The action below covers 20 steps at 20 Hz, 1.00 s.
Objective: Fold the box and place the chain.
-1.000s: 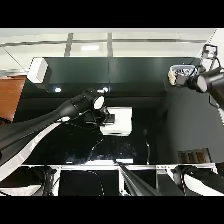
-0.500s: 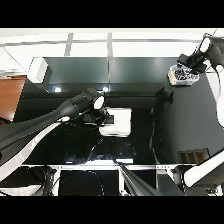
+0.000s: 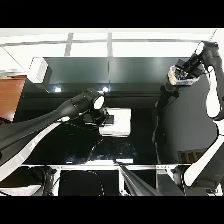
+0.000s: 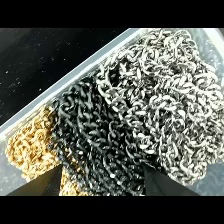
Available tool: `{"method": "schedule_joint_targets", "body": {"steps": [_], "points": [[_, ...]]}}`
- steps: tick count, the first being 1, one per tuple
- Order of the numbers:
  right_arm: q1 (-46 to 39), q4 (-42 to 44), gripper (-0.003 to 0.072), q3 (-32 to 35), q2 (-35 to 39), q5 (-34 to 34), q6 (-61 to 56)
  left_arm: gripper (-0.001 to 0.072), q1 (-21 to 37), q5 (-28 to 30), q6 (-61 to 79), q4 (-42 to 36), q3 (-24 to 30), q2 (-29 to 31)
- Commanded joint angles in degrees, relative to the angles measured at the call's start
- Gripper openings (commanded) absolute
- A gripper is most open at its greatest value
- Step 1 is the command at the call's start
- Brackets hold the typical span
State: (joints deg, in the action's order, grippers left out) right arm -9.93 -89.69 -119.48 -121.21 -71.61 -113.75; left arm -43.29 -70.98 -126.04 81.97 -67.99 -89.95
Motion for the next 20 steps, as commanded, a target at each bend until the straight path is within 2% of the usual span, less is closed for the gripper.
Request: {"method": "schedule_joint_targets", "body": {"steps": [1,2,3,4,5,9,16,20], "points": [[-0.20,-0.04,0.0322,-0.37,-1.11,0.15,0.00,0.0025,0.07,0.07,0.00,0.00,-0.02,0.00],[-0.20,-0.17,0.0191,-0.37,-1.18,-0.20,0.00,0.0025,0.07,0.04,-0.02,0.00,-0.02,0.00],[-0.22,-0.20,0.0119,-0.37,-1.20,-0.55,0.00,0.0026,0.07,0.04,-0.02,-0.02,-0.02,0.00],[-0.22,-0.11,0.0115,-0.37,-1.07,-1.01,0.04,0.0026,0.07,0.04,0.00,0.00,-0.02,0.00],[-0.20,0.04,0.0016,-0.37,-0.66,-1.73,1.05,0.0025,0.07,0.07,0.00,0.00,-0.02,0.00],[-0.20,-0.13,0.0010,-0.37,5.09,-0.87,8.33,0.0026,0.07,0.00,0.00,0.00,-0.02,0.00],[-0.07,-0.15,0.0010,-0.37,23.10,0.28,19.28,0.0026,0.07,0.02,-0.02,-0.35,-0.02,0.00],[-0.07,4.81,0.0010,0.83,31.74,1.86,21.51,0.0025,0.07,0.00,0.00,-0.20,-0.02,0.00]]}}
